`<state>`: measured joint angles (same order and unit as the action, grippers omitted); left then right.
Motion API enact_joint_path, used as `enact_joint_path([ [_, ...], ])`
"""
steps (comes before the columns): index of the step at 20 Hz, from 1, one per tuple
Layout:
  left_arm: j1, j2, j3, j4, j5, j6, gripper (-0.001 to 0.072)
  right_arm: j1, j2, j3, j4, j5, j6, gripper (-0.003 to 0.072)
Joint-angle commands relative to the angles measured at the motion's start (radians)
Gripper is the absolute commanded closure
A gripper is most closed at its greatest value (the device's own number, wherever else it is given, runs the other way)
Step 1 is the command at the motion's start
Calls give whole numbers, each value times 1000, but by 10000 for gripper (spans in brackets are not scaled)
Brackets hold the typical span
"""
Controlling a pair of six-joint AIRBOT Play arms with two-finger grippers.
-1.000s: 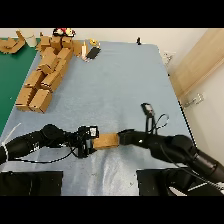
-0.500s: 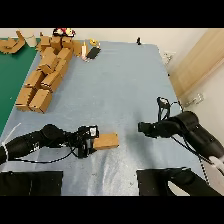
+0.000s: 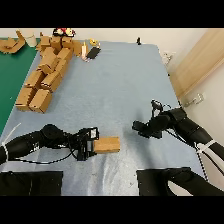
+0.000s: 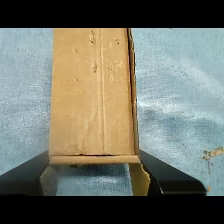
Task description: Fold the box.
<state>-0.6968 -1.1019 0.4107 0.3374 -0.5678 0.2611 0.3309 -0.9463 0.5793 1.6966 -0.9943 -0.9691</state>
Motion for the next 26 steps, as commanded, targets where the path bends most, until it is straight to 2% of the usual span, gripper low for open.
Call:
enact_joint_path([
  [1,0,0,1,0,-8,0,112,-1,-6,1,14,15,0,684],
  [10,0,26,20,0,8,-52,113,-1,-6,1,29,14,0,684],
  [12,1,76,20,16,100,-144,113,-1,-6,1,29,14,0,684],
  [15,47,148,19,136,234,-369,113,-1,-6,1,29,14,0,684],
  [17,122,155,18,236,200,-547,113,-1,-6,1,29,14,0,684],
  [19,196,152,18,373,90,-702,113,-1,-6,1,28,14,-1,684],
  [21,251,150,17,477,-17,-752,113,-1,-6,1,28,18,-11,684],
  [23,261,149,17,486,-66,-749,112,-1,-6,1,28,18,-11,684],
  [25,242,142,17,486,-71,-748,110,-1,-6,1,28,18,-11,684],
  [26,232,134,18,486,-64,-748,48,-1,-6,1,28,18,-11,684],
])
